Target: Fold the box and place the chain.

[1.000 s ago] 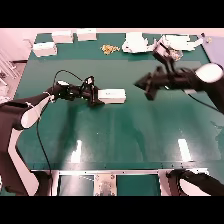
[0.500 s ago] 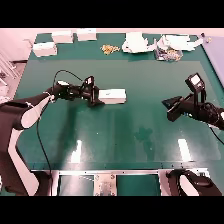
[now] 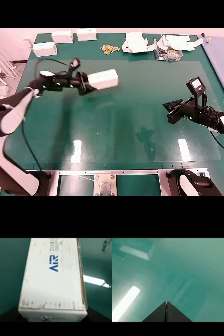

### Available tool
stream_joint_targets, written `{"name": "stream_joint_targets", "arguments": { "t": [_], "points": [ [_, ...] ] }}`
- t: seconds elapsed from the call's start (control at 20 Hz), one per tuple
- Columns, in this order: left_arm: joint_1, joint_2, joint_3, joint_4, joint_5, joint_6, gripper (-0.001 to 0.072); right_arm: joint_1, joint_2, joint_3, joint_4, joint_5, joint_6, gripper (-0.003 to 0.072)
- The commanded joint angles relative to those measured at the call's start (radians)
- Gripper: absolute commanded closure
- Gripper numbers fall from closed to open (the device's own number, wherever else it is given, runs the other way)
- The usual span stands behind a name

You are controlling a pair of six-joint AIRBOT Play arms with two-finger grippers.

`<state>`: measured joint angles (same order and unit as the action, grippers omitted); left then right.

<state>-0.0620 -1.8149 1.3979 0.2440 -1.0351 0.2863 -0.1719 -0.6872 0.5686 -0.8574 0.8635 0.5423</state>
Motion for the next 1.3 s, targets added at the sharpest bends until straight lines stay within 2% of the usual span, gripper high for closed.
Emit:
{"name": "stream_joint_targets", "arguments": {
  "t": [0.0,0.2,0.3,0.6,0.8,0.95,1.05,1.25],
  "points": [
    [0.082,0.143,-0.019,0.008,0.163,-0.138,0.0695,0.0,0.001,-0.002,0.001,0.001,0.01,0.068],
    [0.199,0.273,-0.021,0.073,0.458,-0.351,0.0695,0.0,0.001,-0.002,0.007,0.001,0.062,0.068],
    [0.262,0.298,-0.021,0.131,0.554,-0.443,0.0694,0.0,0.001,-0.002,0.012,0.001,0.084,0.068],
    [0.43,0.296,-0.026,0.432,0.573,-0.755,0.0694,0.0,0.001,-0.002,0.043,0.001,0.113,0.068],
    [0.528,0.259,-0.1,0.43,0.573,-0.76,0.0693,0.0,0.001,-0.002,0.077,0.001,0.113,0.068],
    [0.545,0.185,-0.101,0.428,0.512,-0.721,0.0694,0.0,0.0,-0.002,0.091,0.001,0.113,0.068],
    [0.545,0.143,-0.101,0.4,0.527,-0.723,0.0693,0.0,0.0,-0.002,0.098,0.0,0.113,0.068],
    [0.545,0.104,-0.102,0.4,0.623,-0.735,0.0693,0.0,0.0,-0.002,0.098,0.001,0.113,0.068]
  ]
}}
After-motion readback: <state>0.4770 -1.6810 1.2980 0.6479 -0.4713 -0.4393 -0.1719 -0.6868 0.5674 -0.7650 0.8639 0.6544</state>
